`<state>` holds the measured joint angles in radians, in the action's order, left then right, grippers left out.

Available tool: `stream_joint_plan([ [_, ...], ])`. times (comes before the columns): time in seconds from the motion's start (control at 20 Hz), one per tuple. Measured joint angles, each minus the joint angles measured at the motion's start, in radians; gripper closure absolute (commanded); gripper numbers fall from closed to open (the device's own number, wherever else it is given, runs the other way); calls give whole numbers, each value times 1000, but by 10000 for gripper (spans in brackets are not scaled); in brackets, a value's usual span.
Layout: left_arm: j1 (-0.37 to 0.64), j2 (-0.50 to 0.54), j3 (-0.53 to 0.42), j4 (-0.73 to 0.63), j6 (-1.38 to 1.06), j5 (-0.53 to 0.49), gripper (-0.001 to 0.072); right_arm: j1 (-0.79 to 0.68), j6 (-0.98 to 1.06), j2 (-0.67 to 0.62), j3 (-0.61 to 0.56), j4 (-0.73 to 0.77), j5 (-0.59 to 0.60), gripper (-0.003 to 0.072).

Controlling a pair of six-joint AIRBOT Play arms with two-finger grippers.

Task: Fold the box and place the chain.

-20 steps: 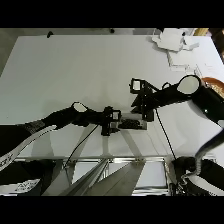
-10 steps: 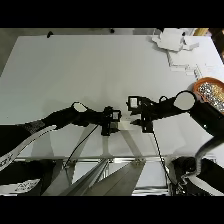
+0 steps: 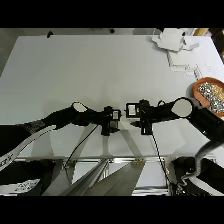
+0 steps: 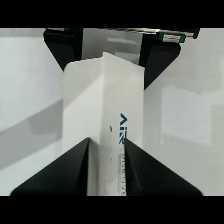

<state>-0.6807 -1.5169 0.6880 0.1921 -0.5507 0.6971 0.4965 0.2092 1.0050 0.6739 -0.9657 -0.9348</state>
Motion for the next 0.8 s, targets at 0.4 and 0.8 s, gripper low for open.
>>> stream_joint_plan([
  [0.4,0,0,0,0,0,0,320,2,0,0,-1,-5,26,579],
  [0.8,0,0,0,1,-2,1,320,2,-3,24,-26,5,38,514],
])
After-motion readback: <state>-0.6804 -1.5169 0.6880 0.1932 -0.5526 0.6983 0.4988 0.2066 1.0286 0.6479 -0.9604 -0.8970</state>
